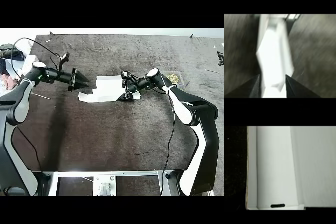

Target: Fold the box and place the chain.

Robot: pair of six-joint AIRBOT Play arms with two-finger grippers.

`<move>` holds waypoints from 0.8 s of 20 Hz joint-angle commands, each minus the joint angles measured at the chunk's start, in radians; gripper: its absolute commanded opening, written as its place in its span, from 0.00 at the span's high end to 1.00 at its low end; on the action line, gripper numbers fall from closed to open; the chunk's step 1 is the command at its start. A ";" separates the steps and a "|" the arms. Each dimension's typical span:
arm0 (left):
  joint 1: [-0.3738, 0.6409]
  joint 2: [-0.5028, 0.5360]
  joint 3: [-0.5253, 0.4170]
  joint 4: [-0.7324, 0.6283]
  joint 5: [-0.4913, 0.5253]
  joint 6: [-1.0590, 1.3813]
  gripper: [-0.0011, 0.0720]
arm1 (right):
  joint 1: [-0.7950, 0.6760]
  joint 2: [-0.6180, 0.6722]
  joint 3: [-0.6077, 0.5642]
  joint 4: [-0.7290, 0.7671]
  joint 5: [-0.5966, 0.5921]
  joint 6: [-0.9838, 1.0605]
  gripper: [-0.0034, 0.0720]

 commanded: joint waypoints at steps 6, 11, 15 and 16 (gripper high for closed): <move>-0.086 0.002 0.001 -0.079 0.026 -0.017 0.97 | 0.000 -0.001 0.000 0.000 0.000 0.000 0.33; -0.113 0.002 0.001 -0.130 0.170 -0.078 0.97 | 0.000 -0.001 0.000 0.000 0.000 0.000 0.33; -0.153 0.002 0.001 -0.117 0.352 -0.151 0.97 | 0.000 -0.001 0.000 0.000 0.000 0.000 0.33; -0.163 0.002 0.001 -0.116 0.393 -0.168 0.97 | 0.000 -0.001 0.000 0.000 0.000 0.000 0.33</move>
